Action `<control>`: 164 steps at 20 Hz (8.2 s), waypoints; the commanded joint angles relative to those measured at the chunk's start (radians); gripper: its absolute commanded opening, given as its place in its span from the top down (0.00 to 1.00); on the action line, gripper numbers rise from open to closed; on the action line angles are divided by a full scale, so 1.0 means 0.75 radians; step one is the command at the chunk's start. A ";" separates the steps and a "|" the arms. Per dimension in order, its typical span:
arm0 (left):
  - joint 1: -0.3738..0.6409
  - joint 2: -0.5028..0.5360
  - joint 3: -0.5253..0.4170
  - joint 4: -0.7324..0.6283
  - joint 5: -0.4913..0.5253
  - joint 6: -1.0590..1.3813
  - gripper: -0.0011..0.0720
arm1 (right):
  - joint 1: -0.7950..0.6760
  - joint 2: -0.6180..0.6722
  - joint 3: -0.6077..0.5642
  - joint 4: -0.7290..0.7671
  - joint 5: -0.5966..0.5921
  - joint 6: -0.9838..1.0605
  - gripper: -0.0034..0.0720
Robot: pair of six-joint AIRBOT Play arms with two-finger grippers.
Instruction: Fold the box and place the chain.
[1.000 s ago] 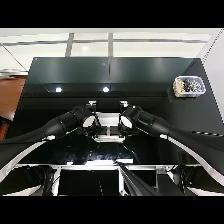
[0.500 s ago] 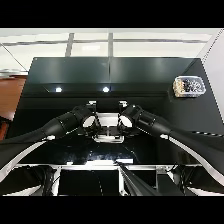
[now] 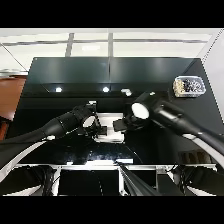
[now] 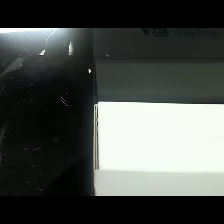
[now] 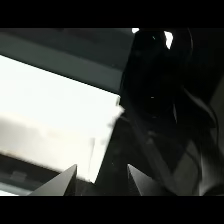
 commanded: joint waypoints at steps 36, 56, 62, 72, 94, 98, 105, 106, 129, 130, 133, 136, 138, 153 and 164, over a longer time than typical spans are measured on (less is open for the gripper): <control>0.001 -0.001 -0.001 -0.005 0.004 -0.001 0.94 | -1.460 -0.521 0.295 0.281 -0.546 0.100 0.25; 0.001 -0.001 -0.001 -0.006 0.005 -0.001 0.94 | -1.459 -0.542 0.384 0.302 -0.437 -0.284 0.93; 0.001 -0.001 -0.001 -0.006 0.011 -0.001 0.94 | -1.491 -0.279 0.486 0.306 -0.316 -0.632 0.93; 0.001 -0.001 -0.001 -0.006 0.015 -0.001 0.94 | -1.489 0.369 0.486 0.438 -0.185 -0.862 0.93; 0.001 -0.001 -0.001 -0.005 0.023 -0.001 0.94 | -0.518 0.547 0.478 0.690 0.133 -0.867 0.93; 0.001 -0.001 -0.001 -0.006 0.030 -0.001 0.94 | -0.393 0.507 0.447 0.689 0.049 -0.853 0.93; 0.001 -0.001 -0.001 -0.006 0.030 -0.001 0.94 | -0.372 0.460 0.433 0.654 0.002 -0.850 0.93; 0.001 -0.001 -0.001 -0.006 0.030 -0.001 0.94 | -0.372 0.452 0.406 0.656 0.004 -0.850 0.93; 0.001 -0.001 -0.001 -0.032 0.031 -0.001 0.94 | -0.322 0.335 0.033 0.676 -0.019 -0.854 0.93; 0.001 -0.001 -0.001 -0.032 0.031 -0.001 0.94 | -0.314 0.327 0.003 0.637 -0.025 -0.832 0.93; 0.001 -0.001 -0.001 -0.033 0.031 -0.001 0.94 | -0.271 0.280 -0.090 0.637 -0.150 -0.825 0.93; 0.001 -0.001 -0.001 -0.035 0.031 -0.001 0.94 | -0.225 0.206 -0.107 0.657 -0.232 -0.826 0.93; 0.001 -0.001 -0.001 -0.035 0.031 -0.001 0.94 | -0.220 0.180 -0.107 0.670 -0.236 -0.826 0.93; 0.001 -0.001 -0.001 -0.036 0.044 -0.001 0.94 | -0.402 0.253 -0.102 0.657 -0.110 -0.843 0.24; 0.001 0.000 0.086 -0.028 0.043 -0.031 0.25 | -0.840 0.479 -0.104 0.502 -0.002 -0.851 0.24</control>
